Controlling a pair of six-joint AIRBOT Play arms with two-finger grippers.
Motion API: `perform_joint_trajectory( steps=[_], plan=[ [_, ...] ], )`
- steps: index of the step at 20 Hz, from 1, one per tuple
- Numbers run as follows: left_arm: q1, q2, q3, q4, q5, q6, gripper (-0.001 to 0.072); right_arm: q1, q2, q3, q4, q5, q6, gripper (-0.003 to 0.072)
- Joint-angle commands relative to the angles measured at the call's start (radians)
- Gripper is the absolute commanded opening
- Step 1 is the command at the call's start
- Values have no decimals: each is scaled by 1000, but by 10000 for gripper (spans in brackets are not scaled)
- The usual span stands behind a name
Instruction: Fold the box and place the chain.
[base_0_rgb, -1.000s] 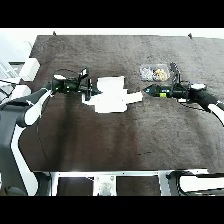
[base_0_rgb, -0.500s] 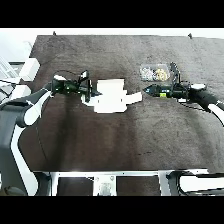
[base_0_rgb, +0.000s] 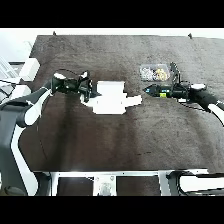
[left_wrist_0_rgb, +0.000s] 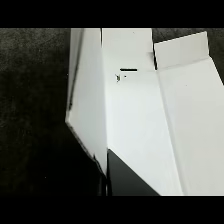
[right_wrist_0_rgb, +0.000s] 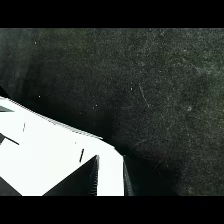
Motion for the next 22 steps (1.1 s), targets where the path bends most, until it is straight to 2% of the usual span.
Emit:
perform_joint_trajectory(
  steps=[1,11,12,13,17,18,19,20,21,22],
  plan=[
    [-3,-17,4,26,-2,-6,18,2,1,0,0,0,0,194],
    [-3,-18,4,24,25,8,22,5,10,0,1,28,-53,191],
    [-3,-18,4,24,23,8,22,6,24,0,1,54,-70,185],
    [-3,-18,4,24,24,8,22,12,42,0,2,76,-88,144],
    [-3,-18,4,24,25,8,22,92,157,-3,4,140,-167,142],
    [-3,-18,4,24,25,8,22,124,182,-13,2,143,-207,160],
    [-3,-18,4,24,25,8,22,157,195,-24,-10,143,-248,246],
    [-3,-18,4,24,25,8,22,190,198,-36,-38,142,-286,434],
    [-3,-18,4,24,25,8,22,220,196,-50,-79,130,-323,560],
    [-3,-18,4,24,25,8,22,250,196,-71,-126,101,-371,560]
  ],
)
